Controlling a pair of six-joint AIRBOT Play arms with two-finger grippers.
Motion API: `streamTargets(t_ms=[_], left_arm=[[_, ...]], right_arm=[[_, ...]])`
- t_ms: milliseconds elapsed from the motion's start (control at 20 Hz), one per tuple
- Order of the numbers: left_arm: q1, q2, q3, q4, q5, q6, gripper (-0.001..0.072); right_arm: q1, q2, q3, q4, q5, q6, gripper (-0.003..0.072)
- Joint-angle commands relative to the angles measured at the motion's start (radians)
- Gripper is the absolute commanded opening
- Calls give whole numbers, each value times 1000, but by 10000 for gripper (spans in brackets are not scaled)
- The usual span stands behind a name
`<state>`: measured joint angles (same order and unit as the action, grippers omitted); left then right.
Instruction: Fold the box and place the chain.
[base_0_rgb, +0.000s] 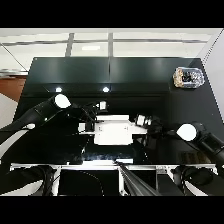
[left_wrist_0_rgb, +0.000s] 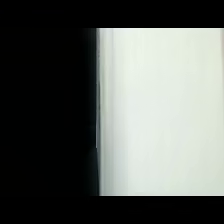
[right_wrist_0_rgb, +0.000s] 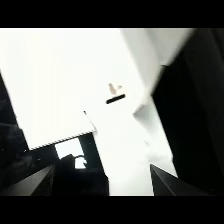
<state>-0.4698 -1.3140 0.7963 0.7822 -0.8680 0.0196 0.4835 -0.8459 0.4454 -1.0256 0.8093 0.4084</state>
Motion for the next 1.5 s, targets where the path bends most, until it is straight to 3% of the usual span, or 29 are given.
streamTargets(t_ms=[0, 250, 400, 800, 1100, 1450], left_arm=[[-3, -1, 1, 3, -8, -5, 33], [-3, -1, 1, 2, -8, -10, 33], [-3, -1, 1, 2, -8, -27, 33], [-3, -1, 1, 2, -8, -27, 33], [-3, -1, 1, 2, -8, -27, 34], [-3, -1, 1, 2, -8, -27, 34]], right_arm=[[64, -28, -35, 4, -48, -121, 707], [69, -110, -35, 141, -82, -316, 706], [92, -160, -35, 136, -135, -365, 706], [164, -175, -35, 143, -233, -375, 706], [193, -193, -35, 243, -307, -376, 706], [184, -149, -14, 261, -309, -334, 706]])
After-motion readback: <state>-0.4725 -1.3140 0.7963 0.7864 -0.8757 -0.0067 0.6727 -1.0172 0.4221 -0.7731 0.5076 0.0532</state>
